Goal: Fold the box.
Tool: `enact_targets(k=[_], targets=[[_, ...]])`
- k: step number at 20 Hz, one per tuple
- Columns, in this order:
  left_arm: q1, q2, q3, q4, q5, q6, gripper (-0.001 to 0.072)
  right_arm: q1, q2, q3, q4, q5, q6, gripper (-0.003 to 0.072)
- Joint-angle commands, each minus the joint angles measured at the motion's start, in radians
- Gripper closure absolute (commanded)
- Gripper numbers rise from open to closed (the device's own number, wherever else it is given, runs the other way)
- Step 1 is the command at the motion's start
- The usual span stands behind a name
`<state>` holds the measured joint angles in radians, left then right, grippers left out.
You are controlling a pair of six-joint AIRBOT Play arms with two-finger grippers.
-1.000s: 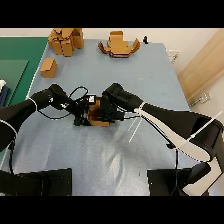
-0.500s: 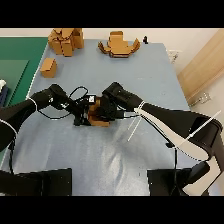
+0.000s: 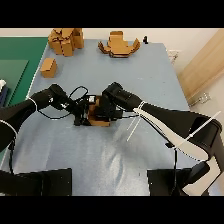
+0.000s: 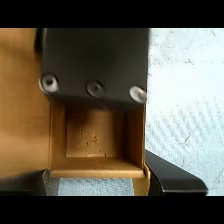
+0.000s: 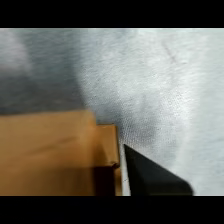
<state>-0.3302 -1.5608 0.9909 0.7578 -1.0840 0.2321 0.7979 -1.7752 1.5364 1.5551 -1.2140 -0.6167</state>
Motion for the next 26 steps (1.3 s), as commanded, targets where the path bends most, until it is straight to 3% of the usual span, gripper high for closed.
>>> enact_targets(k=[1, 7, 8, 10, 11, 12, 14, 15, 17, 19, 20, 23, 26], targets=[[0.000, 0.001, 0.000, 0.005, 0.000, 0.002, 0.0473, -0.008, 0.038, 0.000, -0.018, -0.043, -0.063, 0.0229], [0.000, 0.001, 0.000, 0.005, 0.000, 0.002, 0.0473, -0.032, 0.175, -0.024, -0.102, -0.124, -0.183, 0.0212], [0.000, 0.001, 0.000, 0.006, 0.000, 0.002, 0.0473, -0.032, 0.229, -0.055, -0.152, -0.102, -0.200, 0.0258], [0.000, 0.001, 0.000, 0.006, 0.000, 0.002, 0.0473, -0.041, 0.370, -0.158, -0.204, -0.009, -0.209, 0.0601], [0.000, 0.001, 0.000, 0.005, 0.000, 0.002, 0.0473, -0.061, 0.441, -0.223, -0.195, 0.042, -0.214, 0.0686], [0.000, 0.001, 0.000, 0.006, 0.000, 0.002, 0.0473, -0.095, 0.504, -0.299, -0.155, 0.100, -0.227, 0.0687], [0.000, 0.001, 0.000, 0.006, -0.001, 0.002, 0.0473, -0.225, 0.546, -0.429, 0.021, 0.303, -0.312, 0.0688], [0.000, 0.001, 0.000, 0.006, 0.000, 0.002, 0.0473, -0.310, 0.523, -0.475, 0.219, 0.449, -0.477, 0.0688], [0.001, 0.001, 0.000, 0.006, 0.000, 0.002, 0.0473, -0.463, 0.400, -0.478, 0.762, 0.555, -0.944, 0.0688], [0.001, 0.001, 0.000, 0.006, 0.000, 0.002, 0.0473, -0.555, 0.227, -0.387, 1.139, 0.413, -1.296, 0.0688], [0.002, 0.001, 0.000, 0.006, 0.000, 0.002, 0.0473, -0.570, 0.144, -0.311, 1.192, 0.304, -1.358, 0.0688], [0.002, 0.001, 0.000, 0.006, 0.000, 0.001, 0.0473, -0.533, -0.026, -0.091, 1.191, -0.018, -1.479, 0.0687], [0.002, 0.001, 0.000, 0.006, 0.003, -0.016, 0.0473, -0.454, -0.004, -0.059, 1.160, -0.188, -1.653, 0.0686]])
